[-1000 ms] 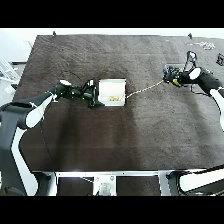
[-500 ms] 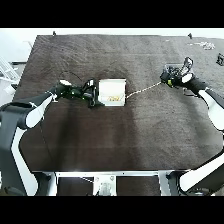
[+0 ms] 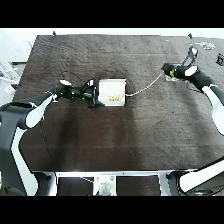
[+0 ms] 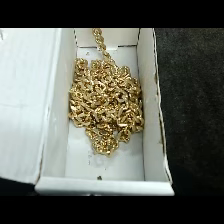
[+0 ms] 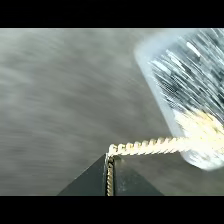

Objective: Fold the box and place the chain.

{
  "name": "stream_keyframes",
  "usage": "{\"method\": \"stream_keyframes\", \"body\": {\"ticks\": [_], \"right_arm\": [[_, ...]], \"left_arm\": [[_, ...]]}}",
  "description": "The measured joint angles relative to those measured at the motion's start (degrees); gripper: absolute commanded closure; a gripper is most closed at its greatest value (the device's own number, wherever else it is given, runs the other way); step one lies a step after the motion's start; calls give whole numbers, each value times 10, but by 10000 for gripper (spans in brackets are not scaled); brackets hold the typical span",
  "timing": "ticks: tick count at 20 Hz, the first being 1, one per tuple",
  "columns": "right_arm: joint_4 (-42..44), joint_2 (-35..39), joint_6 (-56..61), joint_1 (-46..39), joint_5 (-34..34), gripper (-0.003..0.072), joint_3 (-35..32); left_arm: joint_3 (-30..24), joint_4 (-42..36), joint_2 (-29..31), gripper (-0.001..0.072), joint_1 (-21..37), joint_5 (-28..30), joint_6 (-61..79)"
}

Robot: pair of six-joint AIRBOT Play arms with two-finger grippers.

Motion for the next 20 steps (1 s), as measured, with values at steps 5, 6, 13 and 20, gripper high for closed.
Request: {"method": "stream_keyframes", "body": {"ticks": [5, 6, 13, 20], "right_arm": [[1, 164, -71, 73, -1, 685, 1], [2, 192, -85, 89, -2, 684, 1], [1, 308, -148, 203, -6, 684, 1], [2, 313, -159, 309, -7, 684, -17]], "left_arm": [[0, 0, 0, 167, 0, 0, 0], [0, 0, 0, 167, 0, 0, 0], [0, 0, 0, 167, 0, 0, 0], [0, 0, 0, 167, 0, 0, 0]]}}
